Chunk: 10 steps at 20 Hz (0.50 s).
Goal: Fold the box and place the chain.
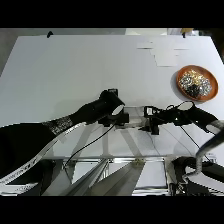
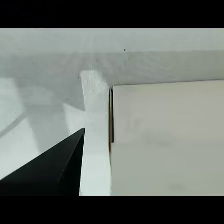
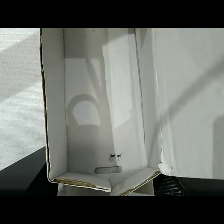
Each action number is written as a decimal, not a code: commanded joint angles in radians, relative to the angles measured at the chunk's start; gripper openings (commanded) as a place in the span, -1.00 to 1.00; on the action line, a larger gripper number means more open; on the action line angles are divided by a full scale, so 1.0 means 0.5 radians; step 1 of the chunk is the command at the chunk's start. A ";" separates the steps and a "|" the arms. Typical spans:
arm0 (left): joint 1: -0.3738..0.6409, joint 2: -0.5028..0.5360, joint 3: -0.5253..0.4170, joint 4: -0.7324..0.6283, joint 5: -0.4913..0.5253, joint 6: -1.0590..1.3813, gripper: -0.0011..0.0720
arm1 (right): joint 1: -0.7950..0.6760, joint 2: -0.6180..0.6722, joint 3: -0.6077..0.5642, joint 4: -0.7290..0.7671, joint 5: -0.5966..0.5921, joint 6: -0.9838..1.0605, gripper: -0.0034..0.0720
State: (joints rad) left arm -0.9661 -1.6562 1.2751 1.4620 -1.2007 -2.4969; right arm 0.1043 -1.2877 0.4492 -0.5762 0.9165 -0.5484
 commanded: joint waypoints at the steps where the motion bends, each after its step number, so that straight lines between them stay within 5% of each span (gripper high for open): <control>1: 0.013 -0.002 0.027 0.014 -0.056 0.043 0.15 | -0.001 0.002 0.002 0.001 0.001 0.002 0.18; 4: 0.012 -0.020 0.027 0.011 -0.053 0.041 -0.28 | -0.001 0.002 0.002 0.001 0.001 0.002 0.18; 8: -0.005 -0.092 0.026 -0.053 -0.047 -0.005 -0.29 | -0.001 0.002 0.002 0.001 0.001 0.002 0.18; 9: -0.019 -0.110 0.025 -0.060 -0.047 -0.005 -0.51 | -0.001 0.002 0.002 0.001 0.001 0.002 0.18; 10: -0.028 -0.121 0.025 -0.057 -0.043 -0.007 -0.94 | -0.001 0.002 0.002 0.001 0.001 0.002 0.18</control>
State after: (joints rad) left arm -0.9707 -1.6958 1.2877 1.4456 -1.2182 -2.4931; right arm 0.1047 -1.2877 0.4492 -0.5762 0.9169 -0.5476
